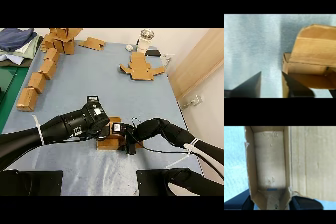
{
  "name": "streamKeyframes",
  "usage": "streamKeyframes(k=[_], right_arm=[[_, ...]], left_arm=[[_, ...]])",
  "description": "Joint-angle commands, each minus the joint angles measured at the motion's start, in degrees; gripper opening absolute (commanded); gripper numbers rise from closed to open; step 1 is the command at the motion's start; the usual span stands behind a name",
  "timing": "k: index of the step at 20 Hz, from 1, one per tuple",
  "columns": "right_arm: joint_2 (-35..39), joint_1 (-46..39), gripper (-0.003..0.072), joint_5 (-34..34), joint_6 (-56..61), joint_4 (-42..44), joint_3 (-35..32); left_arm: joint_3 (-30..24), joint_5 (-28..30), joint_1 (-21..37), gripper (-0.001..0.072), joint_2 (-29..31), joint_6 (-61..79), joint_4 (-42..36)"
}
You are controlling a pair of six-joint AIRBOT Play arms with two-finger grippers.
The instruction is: Fold the box.
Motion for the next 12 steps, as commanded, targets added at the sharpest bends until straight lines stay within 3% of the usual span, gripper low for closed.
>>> streamKeyframes(k=[1,2,3,6,9,11,12], right_arm=[[0.0,0.0,0.0501,0.0,0.0,0.0,0.0],[0.0,0.0,0.0501,0.0,0.0,0.0,0.0],[0.0,0.0,0.0501,0.0,0.0,0.0,0.0],[0.0,0.0,0.0501,0.0,0.0,0.0,0.0],[0.0,0.0,0.0501,0.0,0.0,0.0,0.0],[0.0,0.0,0.0501,0.0,0.0,0.0,0.0],[0.0,0.0,0.0501,0.0,0.0,0.0,0.0]], left_arm=[[0.0,-2.8,0.7,0.0102,0.6,1.6,0.0],[0.0,-3.4,0.9,0.0027,0.8,2.6,0.0],[0.0,-4.3,0.9,0.0014,1.0,4.1,0.1],[-1.7,-6.6,1.8,0.0013,3.8,9.3,0.5],[-9.7,-4.7,8.2,0.0012,11.1,14.4,-1.5],[-16.8,5.3,17.1,0.0012,17.1,31.5,-12.9],[-20.4,11.8,23.1,0.0012,19.6,47.7,-25.2]])
